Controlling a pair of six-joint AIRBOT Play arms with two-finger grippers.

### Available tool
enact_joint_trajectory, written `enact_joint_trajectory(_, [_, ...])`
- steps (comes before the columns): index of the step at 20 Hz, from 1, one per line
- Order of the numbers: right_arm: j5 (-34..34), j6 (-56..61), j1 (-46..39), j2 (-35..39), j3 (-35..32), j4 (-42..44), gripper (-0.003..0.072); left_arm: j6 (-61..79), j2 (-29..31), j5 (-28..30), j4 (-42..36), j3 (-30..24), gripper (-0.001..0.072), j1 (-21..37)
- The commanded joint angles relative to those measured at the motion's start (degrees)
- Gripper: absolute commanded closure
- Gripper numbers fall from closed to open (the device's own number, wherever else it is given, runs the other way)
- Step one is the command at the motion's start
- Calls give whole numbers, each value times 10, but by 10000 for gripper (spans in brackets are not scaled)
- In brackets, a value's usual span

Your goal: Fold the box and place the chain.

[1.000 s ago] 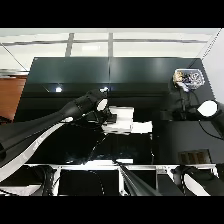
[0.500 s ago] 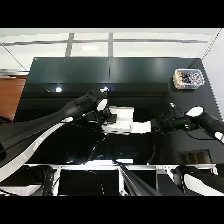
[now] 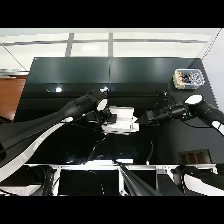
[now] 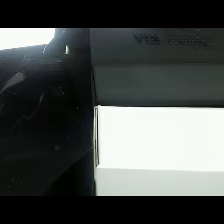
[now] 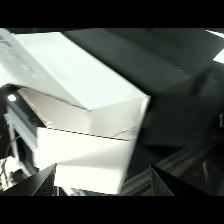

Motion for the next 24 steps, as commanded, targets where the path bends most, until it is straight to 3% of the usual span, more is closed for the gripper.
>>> enact_joint_trajectory(1, [11, 33, 17, -1, 16, -16, 41, 0, 0, 1, 0, 0, 682, 0])
enact_joint_trajectory(3, [-3, 43, 39, -1, 16, -17, 43, 0, 0, 1, 0, 0, 682, 0])
enact_joint_trajectory(4, [-12, 45, 51, -1, 16, -20, 109, 0, 0, 1, 0, 0, 682, 0])
enact_joint_trajectory(7, [-43, 76, 80, -1, 16, -31, 142, 0, 0, 1, 0, 0, 682, 0])
enact_joint_trajectory(9, [-70, 105, 99, -1, 20, -46, 220, 0, 0, 1, 0, 0, 682, 0])
enact_joint_trajectory(13, [-128, 164, 144, -1, 36, -61, 220, 0, 0, 1, 0, 0, 683, 0])
enact_joint_trajectory(18, [-183, 367, 233, -2, 89, -236, 220, 0, 0, 2, 0, 0, 682, 0])
enact_joint_trajectory(24, [-151, 603, 317, -23, 143, -453, 269, 0, 0, 2, 0, 0, 682, 0])
